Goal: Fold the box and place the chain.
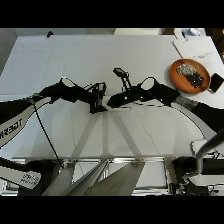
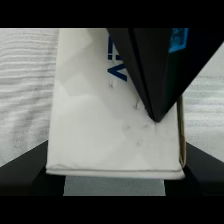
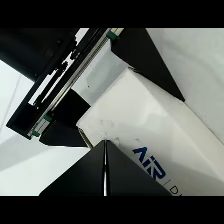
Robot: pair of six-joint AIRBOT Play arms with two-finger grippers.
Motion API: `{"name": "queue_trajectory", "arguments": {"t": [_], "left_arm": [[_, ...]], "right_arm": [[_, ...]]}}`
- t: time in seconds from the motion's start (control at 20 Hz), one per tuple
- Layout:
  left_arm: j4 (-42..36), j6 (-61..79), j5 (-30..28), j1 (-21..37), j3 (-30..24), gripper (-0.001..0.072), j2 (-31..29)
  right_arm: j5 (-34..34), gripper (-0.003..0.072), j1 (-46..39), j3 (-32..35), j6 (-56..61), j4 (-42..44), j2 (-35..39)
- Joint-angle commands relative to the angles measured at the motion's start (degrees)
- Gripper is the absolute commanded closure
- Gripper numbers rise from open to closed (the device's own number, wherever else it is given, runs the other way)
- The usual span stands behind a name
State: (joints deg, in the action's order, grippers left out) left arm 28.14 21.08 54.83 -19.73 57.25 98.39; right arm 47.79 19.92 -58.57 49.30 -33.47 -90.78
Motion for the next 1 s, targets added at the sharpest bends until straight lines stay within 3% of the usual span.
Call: {"name": "queue_trajectory", "arguments": {"t": [0.0, 0.25, 0.45, 0.55, 0.8, 0.95], "left_arm": [[-0.3, -0.3, 0.0, 0.0, 0.0, 0.0556, 0.0], [-0.3, -0.3, 0.0, 0.0, 0.0, 0.0556, 0.0], [-0.3, -0.3, 0.0, 0.0, 0.0, 0.0556, 0.0], [-0.3, -0.3, 0.0, 0.0, 0.0, 0.0556, 0.0], [-0.3, -0.3, 0.0, 0.0, 0.0, 0.0556, 0.0], [-0.3, -0.3, 0.0, 0.0, 0.0, 0.0556, 0.0]], "right_arm": [[1.4, 0.0672, 0.1, 0.0, 0.2, -0.8, -0.9], [-1.5, 0.0672, 0.0, 0.0, 0.2, -0.8, 1.5], [-8.1, 0.0671, -1.1, 0.0, 0.1, -0.9, 8.8], [-8.3, 0.0671, -2.8, 0.0, 0.2, -2.1, 13.5], [-0.1, 0.0671, -9.1, 0.0, 3.6, -16.3, 25.8], [6.9, 0.0672, -13.1, 0.0, 11.7, -33.7, 31.8]]}}
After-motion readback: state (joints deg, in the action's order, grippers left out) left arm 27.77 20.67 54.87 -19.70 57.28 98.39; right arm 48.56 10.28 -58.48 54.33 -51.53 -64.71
